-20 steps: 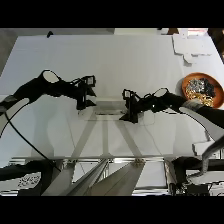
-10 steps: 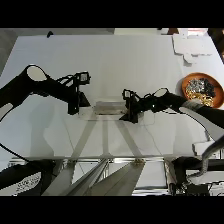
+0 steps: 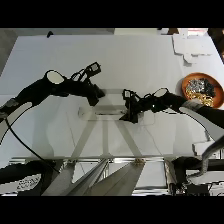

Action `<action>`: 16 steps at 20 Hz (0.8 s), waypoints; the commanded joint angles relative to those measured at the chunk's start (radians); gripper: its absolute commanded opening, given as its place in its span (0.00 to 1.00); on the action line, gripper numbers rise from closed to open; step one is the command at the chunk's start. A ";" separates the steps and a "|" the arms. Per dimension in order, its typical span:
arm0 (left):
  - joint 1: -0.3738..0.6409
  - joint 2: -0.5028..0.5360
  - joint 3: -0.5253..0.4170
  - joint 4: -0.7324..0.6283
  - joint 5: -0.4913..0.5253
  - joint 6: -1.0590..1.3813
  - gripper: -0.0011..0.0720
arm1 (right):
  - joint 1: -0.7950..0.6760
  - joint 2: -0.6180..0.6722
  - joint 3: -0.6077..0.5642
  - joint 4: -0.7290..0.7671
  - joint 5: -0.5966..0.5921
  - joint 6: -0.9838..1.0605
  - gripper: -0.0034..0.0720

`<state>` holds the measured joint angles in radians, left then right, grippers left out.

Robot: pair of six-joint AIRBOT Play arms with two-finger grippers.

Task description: Fold the box and place the chain.

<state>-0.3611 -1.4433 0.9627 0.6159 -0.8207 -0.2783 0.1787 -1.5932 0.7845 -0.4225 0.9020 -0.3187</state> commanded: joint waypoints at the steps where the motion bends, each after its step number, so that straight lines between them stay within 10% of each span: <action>1: 0.001 -0.063 0.000 -0.017 0.165 -0.066 0.02 | 0.001 0.000 0.000 0.000 0.000 0.000 0.66; 6: 0.002 -0.117 0.000 -0.009 0.109 -0.059 0.02 | 0.001 0.000 0.000 0.000 0.000 0.000 0.66; 13: 0.046 0.062 0.000 0.206 -0.089 -0.057 0.04 | 0.001 0.000 0.000 0.000 0.000 0.000 0.66; 16: 0.066 0.117 -0.002 0.389 -0.271 -0.018 0.41 | 0.001 0.000 0.000 0.000 0.000 0.000 0.66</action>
<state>-0.3115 -1.3792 0.9623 0.8318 -0.9199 -0.3309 0.1795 -1.5936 0.7841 -0.4229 0.9020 -0.3214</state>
